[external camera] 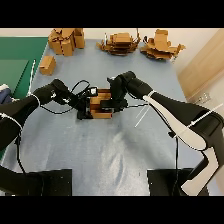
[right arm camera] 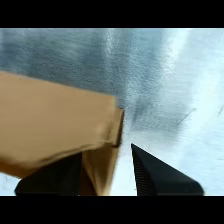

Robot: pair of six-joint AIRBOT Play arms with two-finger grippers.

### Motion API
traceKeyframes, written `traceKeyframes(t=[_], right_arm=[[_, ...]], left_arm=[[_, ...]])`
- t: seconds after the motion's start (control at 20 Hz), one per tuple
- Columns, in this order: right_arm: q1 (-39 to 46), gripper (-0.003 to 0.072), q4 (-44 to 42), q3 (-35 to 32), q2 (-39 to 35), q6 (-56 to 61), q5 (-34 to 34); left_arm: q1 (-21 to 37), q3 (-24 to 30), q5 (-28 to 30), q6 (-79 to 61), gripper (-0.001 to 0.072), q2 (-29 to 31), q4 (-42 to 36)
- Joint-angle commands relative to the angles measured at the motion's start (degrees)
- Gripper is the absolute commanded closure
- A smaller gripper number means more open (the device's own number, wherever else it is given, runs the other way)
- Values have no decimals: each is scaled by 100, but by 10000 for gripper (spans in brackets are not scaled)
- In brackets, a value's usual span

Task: Fold the box.

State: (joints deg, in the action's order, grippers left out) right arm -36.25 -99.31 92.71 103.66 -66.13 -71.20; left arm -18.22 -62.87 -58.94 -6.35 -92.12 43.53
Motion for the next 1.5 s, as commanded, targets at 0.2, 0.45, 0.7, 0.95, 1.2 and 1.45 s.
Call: traceKeyframes(t=[0.2, 0.45, 0.7, 0.95, 1.2, 1.45], right_arm=[[-284, 292, 417, 855, 686, 557, -529], [-387, 681, 629, 1067, 782, 697, -780], [-413, 683, 695, 1067, 782, 704, -785], [-420, 680, 688, 1069, 789, 780, -789], [-420, 674, 651, 1069, 793, 791, -798], [-492, 682, 1019, 1080, 793, 1025, -850]], left_arm=[[0, 4, 4, -2, 346, 0, 2], [0, 2, 7, -2, 345, 0, 0], [0, 2, 7, -2, 346, 0, 0], [0, 2, 7, -2, 345, 0, 0], [0, 2, 2, -2, 346, 0, 0], [0, 2, 4, -2, 346, 0, 0]])
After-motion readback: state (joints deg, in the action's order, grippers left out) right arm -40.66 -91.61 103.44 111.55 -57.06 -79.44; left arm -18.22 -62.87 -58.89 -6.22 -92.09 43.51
